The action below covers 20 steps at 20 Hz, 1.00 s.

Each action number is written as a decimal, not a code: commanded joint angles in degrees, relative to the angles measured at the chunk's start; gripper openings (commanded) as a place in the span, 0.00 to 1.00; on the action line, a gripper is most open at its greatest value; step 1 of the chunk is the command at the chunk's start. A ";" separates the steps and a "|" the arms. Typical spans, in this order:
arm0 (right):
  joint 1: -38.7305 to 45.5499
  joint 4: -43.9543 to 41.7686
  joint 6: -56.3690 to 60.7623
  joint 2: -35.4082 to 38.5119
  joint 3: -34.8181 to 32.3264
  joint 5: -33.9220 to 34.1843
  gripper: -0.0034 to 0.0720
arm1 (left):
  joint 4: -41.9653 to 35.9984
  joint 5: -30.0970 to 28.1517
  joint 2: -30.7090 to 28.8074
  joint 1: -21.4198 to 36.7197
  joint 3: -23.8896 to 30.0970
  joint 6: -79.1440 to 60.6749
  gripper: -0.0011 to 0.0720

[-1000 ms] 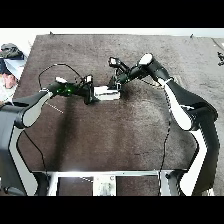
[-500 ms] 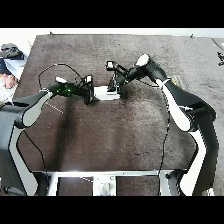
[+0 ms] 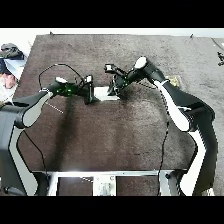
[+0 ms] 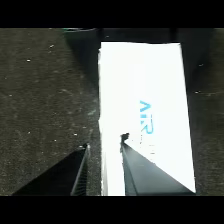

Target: Fold the box and place the chain.

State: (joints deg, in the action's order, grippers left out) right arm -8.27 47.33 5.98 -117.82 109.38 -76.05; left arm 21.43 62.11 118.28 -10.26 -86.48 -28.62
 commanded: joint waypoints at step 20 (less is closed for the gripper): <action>3.96 -2.40 8.74 -3.89 -0.37 -1.53 0.02 | -0.07 -0.13 0.00 0.02 -0.02 0.09 0.39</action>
